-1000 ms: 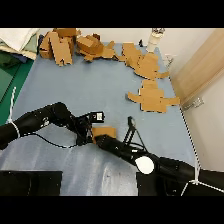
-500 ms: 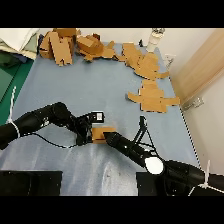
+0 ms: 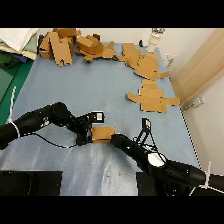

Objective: Fold the box.

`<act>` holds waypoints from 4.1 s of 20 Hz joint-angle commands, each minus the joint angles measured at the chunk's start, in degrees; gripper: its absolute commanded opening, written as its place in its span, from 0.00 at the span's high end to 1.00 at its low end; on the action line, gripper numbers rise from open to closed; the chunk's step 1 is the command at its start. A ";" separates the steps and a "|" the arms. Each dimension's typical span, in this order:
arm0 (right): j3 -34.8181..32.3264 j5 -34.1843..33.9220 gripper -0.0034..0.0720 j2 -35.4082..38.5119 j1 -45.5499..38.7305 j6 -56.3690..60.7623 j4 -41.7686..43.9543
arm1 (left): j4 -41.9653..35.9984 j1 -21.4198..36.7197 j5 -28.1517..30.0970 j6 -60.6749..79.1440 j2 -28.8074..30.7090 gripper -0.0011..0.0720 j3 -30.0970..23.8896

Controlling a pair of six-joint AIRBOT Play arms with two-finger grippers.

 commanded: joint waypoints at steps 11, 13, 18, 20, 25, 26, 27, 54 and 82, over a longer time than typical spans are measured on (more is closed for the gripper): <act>1.92 -11.96 0.95 14.62 -0.02 -6.67 -1.88 | -0.09 0.00 0.09 -0.31 0.04 0.35 0.04; 1.92 -13.86 0.95 16.63 -0.02 -9.46 -1.97 | 0.04 0.11 1.03 -3.63 0.07 0.35 0.13; 1.90 -16.04 0.95 17.14 -0.02 -10.43 -1.75 | 1.77 1.44 1.09 -13.90 2.54 0.35 3.23; 1.90 -16.37 0.95 17.14 -0.02 -11.04 -1.73 | 4.59 2.14 1.18 -21.51 4.37 0.35 5.51; 1.70 -16.98 0.95 17.14 -0.02 -11.13 -1.05 | 24.61 8.59 1.16 -41.86 7.30 0.35 10.47; 1.66 -17.20 0.95 17.14 -0.02 -11.52 -0.48 | 28.85 10.67 1.20 -45.35 7.28 0.35 11.43; 1.66 -17.44 0.95 17.14 -0.02 -12.11 -0.09 | 33.35 13.25 1.70 -48.41 7.23 0.35 12.04; 1.68 -18.43 0.95 15.69 0.02 -13.18 0.85 | 41.88 44.37 -11.17 -61.90 -9.35 0.04 32.41; 36.15 -20.72 0.95 -20.98 -25.86 -94.92 53.64 | 15.34 8.00 -16.11 -70.71 -8.85 0.97 32.54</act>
